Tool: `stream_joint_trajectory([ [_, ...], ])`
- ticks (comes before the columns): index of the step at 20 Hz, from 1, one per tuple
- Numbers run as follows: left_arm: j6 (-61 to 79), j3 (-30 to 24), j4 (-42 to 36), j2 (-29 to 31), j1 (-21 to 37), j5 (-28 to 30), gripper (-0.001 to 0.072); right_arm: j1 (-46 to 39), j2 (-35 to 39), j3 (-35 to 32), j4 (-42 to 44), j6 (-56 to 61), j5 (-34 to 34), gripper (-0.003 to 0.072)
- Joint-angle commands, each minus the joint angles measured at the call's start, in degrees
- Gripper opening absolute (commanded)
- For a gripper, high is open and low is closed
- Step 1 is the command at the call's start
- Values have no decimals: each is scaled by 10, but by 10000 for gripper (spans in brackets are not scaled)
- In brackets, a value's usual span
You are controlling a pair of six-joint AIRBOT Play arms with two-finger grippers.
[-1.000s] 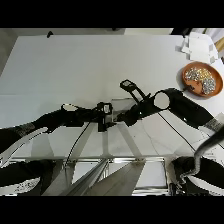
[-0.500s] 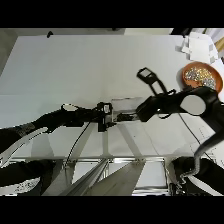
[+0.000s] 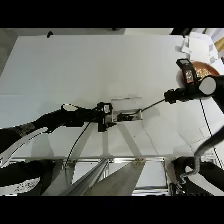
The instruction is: Fold the box and place the chain.
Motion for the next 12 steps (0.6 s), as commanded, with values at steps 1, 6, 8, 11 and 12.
stream_joint_trajectory([
  [1,0,0,0,0,0,0,209,-18,-81,0,-14,5,-50,339],
  [6,0,0,0,0,0,0,209,-18,-153,0,-22,26,-89,410],
  [8,0,0,0,0,0,0,209,-18,-158,0,-22,31,-113,410],
  [11,0,0,0,0,0,0,209,-18,-160,0,-22,59,-141,410],
  [12,0,0,0,0,0,0,209,-18,-162,0,-22,60,-146,409],
])
